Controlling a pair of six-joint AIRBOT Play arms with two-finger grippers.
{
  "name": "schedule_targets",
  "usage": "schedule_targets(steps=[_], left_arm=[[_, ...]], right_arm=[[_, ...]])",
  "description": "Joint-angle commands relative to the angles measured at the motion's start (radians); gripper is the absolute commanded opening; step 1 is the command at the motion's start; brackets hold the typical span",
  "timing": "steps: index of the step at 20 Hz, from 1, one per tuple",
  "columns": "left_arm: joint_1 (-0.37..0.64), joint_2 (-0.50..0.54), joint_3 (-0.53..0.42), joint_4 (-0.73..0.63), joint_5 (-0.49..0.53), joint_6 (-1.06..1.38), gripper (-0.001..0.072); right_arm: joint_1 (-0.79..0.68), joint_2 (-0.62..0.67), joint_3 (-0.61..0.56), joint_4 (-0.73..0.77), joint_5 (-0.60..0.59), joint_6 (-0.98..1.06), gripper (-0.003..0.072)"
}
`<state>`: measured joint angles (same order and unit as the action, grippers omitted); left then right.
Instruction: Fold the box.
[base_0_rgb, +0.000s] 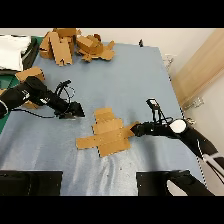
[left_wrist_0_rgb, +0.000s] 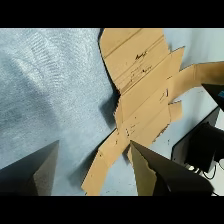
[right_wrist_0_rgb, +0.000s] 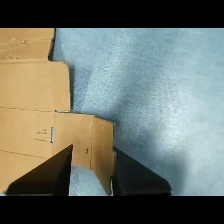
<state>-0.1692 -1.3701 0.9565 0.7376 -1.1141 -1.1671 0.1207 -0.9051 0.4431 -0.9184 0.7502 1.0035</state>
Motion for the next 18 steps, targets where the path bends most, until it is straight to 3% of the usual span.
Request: schedule_targets(steps=[1, 5, 6, 7, 10, 12, 14, 18], left_arm=[[0.0, 0.0, -0.001, -0.001, -0.001, 0.0, 0.0695], [0.0, 0.0, -0.001, -0.001, -0.017, 0.0, 0.0695], [0.001, 0.0, -0.001, -0.001, -0.023, 0.0, 0.0696], [0.0, 0.0, -0.001, -0.002, -0.024, 0.0, 0.0695], [0.001, -0.002, -0.001, -0.002, -0.025, 0.001, 0.0695], [0.001, -0.012, -0.001, -0.008, -0.045, 0.017, 0.0695], [0.001, -0.031, -0.001, -0.063, -0.059, 0.058, 0.0695], [0.0, -0.08, -0.001, -0.151, -0.066, 0.109, 0.0695]], right_arm=[[0.001, -0.135, 0.092, -0.014, 0.078, -0.043, 0.0289], [0.003, -0.205, 0.113, 0.051, 0.179, -0.08, 0.0191], [0.006, -0.205, 0.113, 0.05, 0.185, -0.081, 0.0073], [0.006, -0.204, 0.113, 0.057, 0.186, -0.082, 0.0003], [0.011, -0.182, 0.112, 0.152, 0.194, -0.15, 0.0002], [0.053, -0.128, 0.112, 0.179, 0.101, -0.159, 0.0001], [0.126, -0.076, 0.109, 0.16, -0.009, -0.137, 0.0001], [0.288, -0.051, 0.07, 0.004, -0.112, 0.044, 0.0001]])
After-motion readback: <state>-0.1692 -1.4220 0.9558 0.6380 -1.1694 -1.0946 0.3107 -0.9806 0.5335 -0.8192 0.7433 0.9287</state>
